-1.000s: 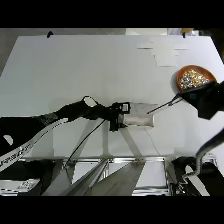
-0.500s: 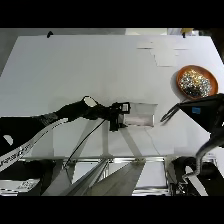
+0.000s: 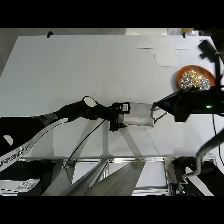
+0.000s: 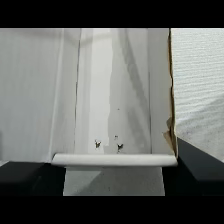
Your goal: Fold the box and place the chain.
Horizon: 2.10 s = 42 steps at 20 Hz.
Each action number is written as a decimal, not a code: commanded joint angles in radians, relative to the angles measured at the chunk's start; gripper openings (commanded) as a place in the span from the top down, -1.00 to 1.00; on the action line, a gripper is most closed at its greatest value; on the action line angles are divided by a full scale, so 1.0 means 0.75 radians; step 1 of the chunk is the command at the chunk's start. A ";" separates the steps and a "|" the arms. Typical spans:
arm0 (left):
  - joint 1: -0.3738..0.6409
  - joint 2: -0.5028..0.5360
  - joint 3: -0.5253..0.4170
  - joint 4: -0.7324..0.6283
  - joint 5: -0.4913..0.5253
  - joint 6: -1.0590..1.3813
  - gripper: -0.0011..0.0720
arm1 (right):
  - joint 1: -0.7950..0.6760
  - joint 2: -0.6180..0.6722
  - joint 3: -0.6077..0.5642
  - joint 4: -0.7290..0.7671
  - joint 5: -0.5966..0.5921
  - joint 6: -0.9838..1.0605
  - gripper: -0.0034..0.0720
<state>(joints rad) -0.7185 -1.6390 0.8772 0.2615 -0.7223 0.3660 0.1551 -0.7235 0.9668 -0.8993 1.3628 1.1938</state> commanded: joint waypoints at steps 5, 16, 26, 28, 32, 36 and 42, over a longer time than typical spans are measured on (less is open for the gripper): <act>0.000 0.000 0.000 0.001 0.000 0.000 0.06 | 0.050 -0.123 -0.332 -0.074 -0.280 -0.101 0.87; 0.000 0.000 0.000 0.001 0.000 0.000 0.06 | 0.151 -0.296 -0.459 -0.063 -0.406 -0.242 0.52; 0.000 0.000 0.000 0.000 0.000 0.000 0.06 | -0.187 -0.321 0.097 -0.572 -0.092 0.158 0.87; 0.000 0.000 0.000 0.000 0.000 0.000 0.06 | -0.201 -0.367 0.069 -0.703 -0.117 0.266 0.87; 0.000 0.000 0.000 0.000 0.000 0.000 0.06 | -0.200 -0.455 -0.080 -0.667 -0.232 0.275 0.78; 0.000 0.000 0.000 0.001 0.000 0.000 0.06 | -0.200 -0.503 -0.247 -0.698 -0.354 0.274 -0.08; 0.000 0.000 0.000 0.000 0.000 0.000 0.06 | -0.200 -0.532 -0.367 -0.706 -0.483 0.299 0.31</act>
<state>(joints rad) -0.7185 -1.6390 0.8772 0.2615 -0.7223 0.3660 0.0059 -1.1088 0.7300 -1.4189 1.0531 1.4075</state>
